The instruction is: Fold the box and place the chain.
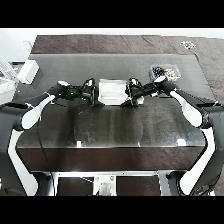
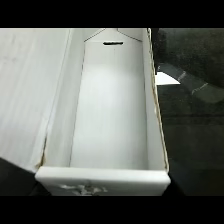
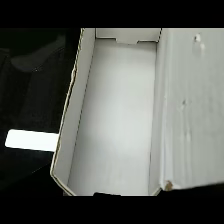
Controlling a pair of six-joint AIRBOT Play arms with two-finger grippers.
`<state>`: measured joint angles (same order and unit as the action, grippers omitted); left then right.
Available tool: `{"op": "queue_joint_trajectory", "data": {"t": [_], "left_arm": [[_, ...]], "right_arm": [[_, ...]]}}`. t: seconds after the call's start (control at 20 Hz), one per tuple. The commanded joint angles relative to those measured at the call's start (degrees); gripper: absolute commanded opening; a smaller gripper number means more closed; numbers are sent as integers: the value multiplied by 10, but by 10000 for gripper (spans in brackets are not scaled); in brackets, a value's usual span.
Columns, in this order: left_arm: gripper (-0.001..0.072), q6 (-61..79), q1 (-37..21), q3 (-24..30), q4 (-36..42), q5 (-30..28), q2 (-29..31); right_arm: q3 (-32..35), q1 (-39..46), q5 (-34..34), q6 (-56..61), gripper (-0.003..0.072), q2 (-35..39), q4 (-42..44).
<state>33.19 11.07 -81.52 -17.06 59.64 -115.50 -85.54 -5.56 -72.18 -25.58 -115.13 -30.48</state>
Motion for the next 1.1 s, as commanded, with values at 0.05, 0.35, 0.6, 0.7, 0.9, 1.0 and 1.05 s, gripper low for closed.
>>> {"op": "queue_joint_trajectory", "data": {"t": [0.05,0.35,0.6,0.7,0.9,1.0,1.05], "left_arm": [[524,1,-1,0,-1,-6,0],[524,1,-1,0,-1,-6,0],[524,1,-1,0,-1,-6,0],[524,1,-1,0,-1,-6,0],[524,1,-1,0,-1,-6,0],[524,1,-1,0,-1,-6,0],[524,1,-1,0,-1,-6,0]], "right_arm": [[0,0,-1,0,583,0,0],[0,0,-1,0,583,0,0],[0,0,-1,0,583,0,0],[0,0,-1,0,583,0,0],[0,-1,-1,0,583,0,0],[0,-1,-10,0,583,0,0],[0,-1,-14,0,583,0,0]]}}
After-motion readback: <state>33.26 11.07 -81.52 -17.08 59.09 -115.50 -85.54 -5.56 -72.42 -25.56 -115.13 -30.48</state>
